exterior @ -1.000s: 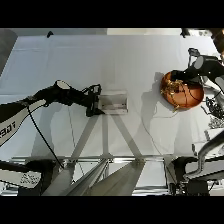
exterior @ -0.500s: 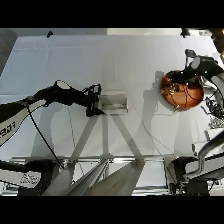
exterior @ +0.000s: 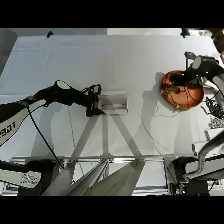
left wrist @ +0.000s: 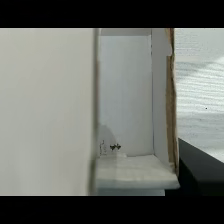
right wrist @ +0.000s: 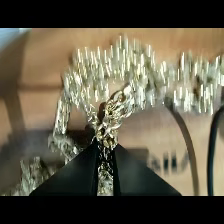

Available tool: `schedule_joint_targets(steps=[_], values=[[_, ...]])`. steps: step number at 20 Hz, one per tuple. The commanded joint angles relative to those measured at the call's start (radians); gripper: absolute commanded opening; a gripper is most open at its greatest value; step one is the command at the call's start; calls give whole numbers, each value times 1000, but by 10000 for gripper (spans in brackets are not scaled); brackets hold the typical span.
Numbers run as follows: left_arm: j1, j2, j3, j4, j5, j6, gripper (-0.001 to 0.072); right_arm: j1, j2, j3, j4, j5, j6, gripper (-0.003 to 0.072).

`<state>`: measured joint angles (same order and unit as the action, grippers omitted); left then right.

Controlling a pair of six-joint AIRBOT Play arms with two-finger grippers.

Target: Fold the box and place the chain.

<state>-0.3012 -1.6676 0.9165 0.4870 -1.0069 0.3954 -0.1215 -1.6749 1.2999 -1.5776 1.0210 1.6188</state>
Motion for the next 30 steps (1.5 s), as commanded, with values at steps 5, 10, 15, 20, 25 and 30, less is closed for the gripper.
schedule_joint_targets(steps=[5,10,15,20,25,30], values=[[0,0,0,0,0,0,260,36,241,3,-16,63,-149,5],[0,0,0,0,0,0,260,137,410,2,-16,221,-243,1],[0,0,0,0,0,0,260,273,512,-74,-15,308,-232,1],[0,0,0,0,0,0,260,493,532,-133,0,317,-208,2],[0,0,0,0,0,0,260,706,526,-133,5,146,-21,3],[0,0,0,0,0,0,260,821,496,-133,10,-3,110,4]])
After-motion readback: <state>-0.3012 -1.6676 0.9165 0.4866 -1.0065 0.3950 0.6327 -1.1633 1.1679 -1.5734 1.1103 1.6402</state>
